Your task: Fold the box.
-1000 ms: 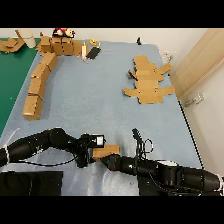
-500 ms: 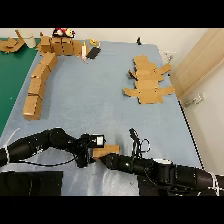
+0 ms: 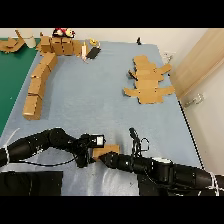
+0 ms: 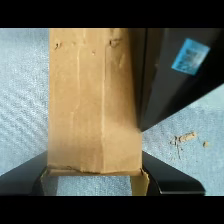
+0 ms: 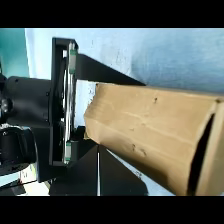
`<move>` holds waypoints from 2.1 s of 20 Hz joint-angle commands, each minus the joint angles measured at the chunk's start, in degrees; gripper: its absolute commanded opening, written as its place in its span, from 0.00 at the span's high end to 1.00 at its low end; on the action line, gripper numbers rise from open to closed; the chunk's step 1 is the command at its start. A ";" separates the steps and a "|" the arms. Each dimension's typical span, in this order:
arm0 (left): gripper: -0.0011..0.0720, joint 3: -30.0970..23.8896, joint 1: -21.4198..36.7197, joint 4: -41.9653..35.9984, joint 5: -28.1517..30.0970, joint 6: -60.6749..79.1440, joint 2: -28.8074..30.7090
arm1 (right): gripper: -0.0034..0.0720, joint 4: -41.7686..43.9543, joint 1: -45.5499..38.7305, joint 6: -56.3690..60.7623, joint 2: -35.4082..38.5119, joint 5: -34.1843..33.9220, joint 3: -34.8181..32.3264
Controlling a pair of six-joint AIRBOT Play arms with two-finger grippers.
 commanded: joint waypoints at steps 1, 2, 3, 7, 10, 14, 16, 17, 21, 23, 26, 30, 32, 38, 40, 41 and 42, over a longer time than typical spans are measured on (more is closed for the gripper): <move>0.48 0.04 0.00 0.00 0.00 0.02 -0.02 | 0.95 -0.02 -1.75 -0.02 0.00 0.17 0.04; 0.48 0.04 0.00 0.00 0.00 0.02 -0.02 | 0.95 -0.02 -1.73 -0.04 -0.02 0.09 0.04; 0.48 0.04 0.00 0.00 0.00 0.02 -0.04 | 0.95 -0.02 -1.73 -0.02 -0.13 0.09 0.02; 0.48 0.04 0.00 0.00 0.00 0.02 -0.02 | 0.95 0.00 -1.73 -0.02 -0.50 0.07 0.02; 0.48 0.04 0.00 0.00 0.00 0.02 -0.02 | 0.95 -0.02 -1.73 -0.02 -0.52 -0.17 0.02; 0.48 0.04 0.00 0.00 0.00 0.02 -0.02 | 0.95 -0.02 -1.70 -0.02 -1.53 -0.11 0.02; 0.48 0.04 0.00 0.00 -0.02 0.02 -0.02 | 0.95 0.00 -1.70 -0.02 -1.90 0.22 0.02; 0.48 0.04 0.00 0.00 0.00 0.02 -0.04 | 0.95 0.00 -1.70 -0.02 -1.90 0.28 0.02; 0.48 0.04 0.00 0.00 0.00 0.02 -0.02 | 0.95 -0.83 -1.70 -0.04 -1.38 1.11 0.04; 0.48 0.04 0.00 0.00 0.02 0.02 -0.04 | 0.95 -2.89 -1.70 -0.04 0.63 0.13 0.61; 0.48 0.04 0.00 0.00 0.00 0.02 -0.04 | 0.95 -6.60 -1.70 -0.04 5.25 -8.70 1.73; 0.48 0.04 0.00 0.00 0.00 0.02 -0.02 | 0.95 -5.62 -1.75 -5.75 11.39 -26.84 2.36; 0.48 0.04 0.00 0.00 0.00 0.02 -0.04 | 0.95 -3.65 -1.77 -11.47 13.68 -36.70 2.93; 0.48 0.04 0.00 0.00 0.00 0.02 -0.02 | 0.95 2.16 -8.76 -34.40 12.00 -57.02 12.94; 0.48 0.04 0.00 0.00 0.00 0.02 -0.04 | 0.95 8.37 -15.50 -46.21 7.87 -61.55 18.62; 0.48 0.04 -0.02 0.00 0.00 0.02 -0.04 | 0.95 11.61 -19.15 -52.11 5.35 -62.66 21.33; 0.48 0.04 0.00 0.00 0.24 0.02 -0.04 | 0.95 15.08 -23.26 -57.61 2.27 -63.82 24.17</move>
